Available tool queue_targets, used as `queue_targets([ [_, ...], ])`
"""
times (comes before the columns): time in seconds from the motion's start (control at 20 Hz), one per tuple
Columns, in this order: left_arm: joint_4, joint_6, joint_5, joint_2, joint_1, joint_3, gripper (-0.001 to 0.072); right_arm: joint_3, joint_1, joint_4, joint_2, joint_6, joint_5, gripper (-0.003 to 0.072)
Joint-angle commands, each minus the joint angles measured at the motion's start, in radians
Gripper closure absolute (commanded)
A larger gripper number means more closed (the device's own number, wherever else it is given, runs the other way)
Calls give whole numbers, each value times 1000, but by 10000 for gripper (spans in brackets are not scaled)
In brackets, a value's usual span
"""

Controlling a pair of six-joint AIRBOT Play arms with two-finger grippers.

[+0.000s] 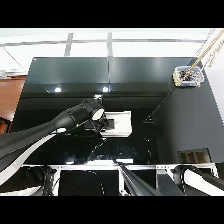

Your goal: Fold the box and place the chain.

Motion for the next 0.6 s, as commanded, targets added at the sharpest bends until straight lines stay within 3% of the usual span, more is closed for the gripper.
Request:
queue_targets([
  [0.0, 0, 0, 1, 0, 0, 0, 680, 17, 0, 211, 33, -110, 18, 677],
  [0.35, 0, 0, 0, 0, 0, 0, 680, 16, 0, 367, 54, -146, 187, 677],
  [0.55, 0, 0, 0, 0, 0, 0, 680, -61, 21, 340, 55, -267, 499, 677],
])
